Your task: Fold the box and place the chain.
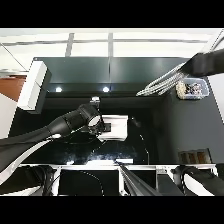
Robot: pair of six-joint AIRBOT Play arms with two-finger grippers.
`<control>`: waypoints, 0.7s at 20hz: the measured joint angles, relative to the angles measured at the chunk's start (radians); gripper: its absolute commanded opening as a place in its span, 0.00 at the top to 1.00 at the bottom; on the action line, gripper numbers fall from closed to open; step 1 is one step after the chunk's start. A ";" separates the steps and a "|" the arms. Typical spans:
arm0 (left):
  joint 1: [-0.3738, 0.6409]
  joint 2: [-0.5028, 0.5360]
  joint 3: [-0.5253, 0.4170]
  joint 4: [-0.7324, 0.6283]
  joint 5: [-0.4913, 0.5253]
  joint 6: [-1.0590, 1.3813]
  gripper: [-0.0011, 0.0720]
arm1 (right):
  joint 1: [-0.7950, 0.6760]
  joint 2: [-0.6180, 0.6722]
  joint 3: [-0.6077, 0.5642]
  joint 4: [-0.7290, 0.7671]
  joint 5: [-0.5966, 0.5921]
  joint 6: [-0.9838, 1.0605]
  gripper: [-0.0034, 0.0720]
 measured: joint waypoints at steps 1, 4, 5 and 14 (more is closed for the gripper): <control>0.000 0.000 0.000 0.000 0.000 0.000 0.94 | 0.040 0.001 -0.028 0.003 0.003 -0.006 0.92; 0.000 0.000 0.000 0.000 0.000 0.000 0.94 | 0.137 0.003 -0.111 0.030 -0.004 -0.017 0.92; 0.000 0.000 0.000 0.000 0.001 0.000 0.94 | 0.164 0.003 -0.139 0.048 -0.015 -0.018 0.92; 0.000 0.000 0.000 0.004 0.003 0.000 0.94 | 0.370 0.003 -0.313 0.183 -0.112 -0.028 0.92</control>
